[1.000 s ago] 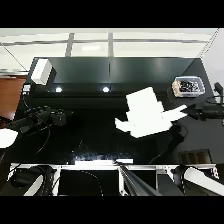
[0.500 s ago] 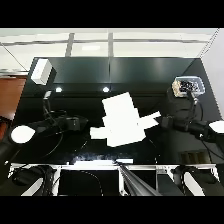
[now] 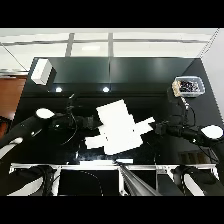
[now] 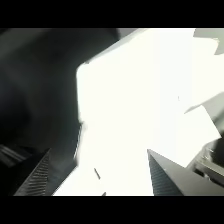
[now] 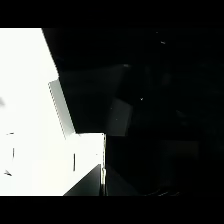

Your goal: Fold the box and place the chain.

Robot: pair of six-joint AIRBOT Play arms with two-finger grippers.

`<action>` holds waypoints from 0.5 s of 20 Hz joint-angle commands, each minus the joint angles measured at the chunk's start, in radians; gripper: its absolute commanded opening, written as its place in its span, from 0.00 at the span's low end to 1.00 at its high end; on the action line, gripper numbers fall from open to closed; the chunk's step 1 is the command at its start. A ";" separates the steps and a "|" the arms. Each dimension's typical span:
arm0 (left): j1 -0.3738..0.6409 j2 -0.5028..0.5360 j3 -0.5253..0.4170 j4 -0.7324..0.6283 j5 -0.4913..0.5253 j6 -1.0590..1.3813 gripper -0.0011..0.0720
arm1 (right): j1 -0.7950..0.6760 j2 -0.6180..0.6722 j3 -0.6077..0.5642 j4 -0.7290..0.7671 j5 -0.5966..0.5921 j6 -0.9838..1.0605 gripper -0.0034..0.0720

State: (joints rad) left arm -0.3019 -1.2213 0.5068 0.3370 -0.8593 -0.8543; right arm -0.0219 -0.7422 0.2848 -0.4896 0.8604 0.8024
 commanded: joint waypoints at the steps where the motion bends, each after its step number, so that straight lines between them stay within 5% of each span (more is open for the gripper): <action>1: 0.004 -0.147 0.048 -0.153 -0.145 0.248 0.98 | 0.005 0.002 -0.002 -0.002 -0.005 0.000 0.06; 6: -0.002 -0.249 0.124 -0.163 -0.181 0.340 0.98 | 0.005 0.002 -0.002 -0.011 -0.004 0.000 0.06; 10: -0.002 -0.298 0.153 -0.136 -0.330 0.488 0.96 | 0.005 0.002 -0.002 -0.028 -0.004 0.000 0.06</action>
State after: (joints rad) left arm -0.3035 -1.4803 0.6353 0.1879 -1.0885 -0.4801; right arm -0.0177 -0.7410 0.2840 -0.5072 0.8551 0.8021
